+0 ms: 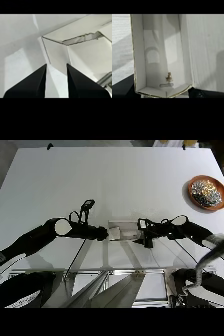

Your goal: Fold the box and place the chain.

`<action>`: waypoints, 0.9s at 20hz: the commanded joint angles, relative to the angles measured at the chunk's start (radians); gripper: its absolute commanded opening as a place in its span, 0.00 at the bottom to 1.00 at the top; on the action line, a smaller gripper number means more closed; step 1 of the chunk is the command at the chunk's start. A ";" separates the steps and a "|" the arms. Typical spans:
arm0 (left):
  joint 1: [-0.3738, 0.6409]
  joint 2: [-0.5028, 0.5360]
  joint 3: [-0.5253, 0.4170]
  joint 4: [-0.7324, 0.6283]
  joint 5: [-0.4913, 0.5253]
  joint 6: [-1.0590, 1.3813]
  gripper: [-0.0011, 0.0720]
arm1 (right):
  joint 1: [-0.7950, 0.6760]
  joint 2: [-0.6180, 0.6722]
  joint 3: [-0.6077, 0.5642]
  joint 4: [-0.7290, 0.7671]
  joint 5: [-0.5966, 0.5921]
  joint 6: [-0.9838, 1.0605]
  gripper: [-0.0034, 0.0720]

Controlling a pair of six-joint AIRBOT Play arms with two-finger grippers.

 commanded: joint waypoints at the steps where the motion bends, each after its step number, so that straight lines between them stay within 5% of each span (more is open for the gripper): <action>1: -0.006 0.002 0.023 -0.018 -0.008 0.017 0.41 | 0.000 0.000 0.000 0.000 0.000 0.000 0.49; 12: -0.031 -0.012 0.030 -0.016 -0.016 0.016 0.42 | 0.000 0.000 0.000 0.000 0.000 0.000 0.49; 18: -0.075 -0.106 0.142 0.147 -0.087 -0.147 0.55 | 0.000 0.000 0.000 0.000 0.000 0.000 0.49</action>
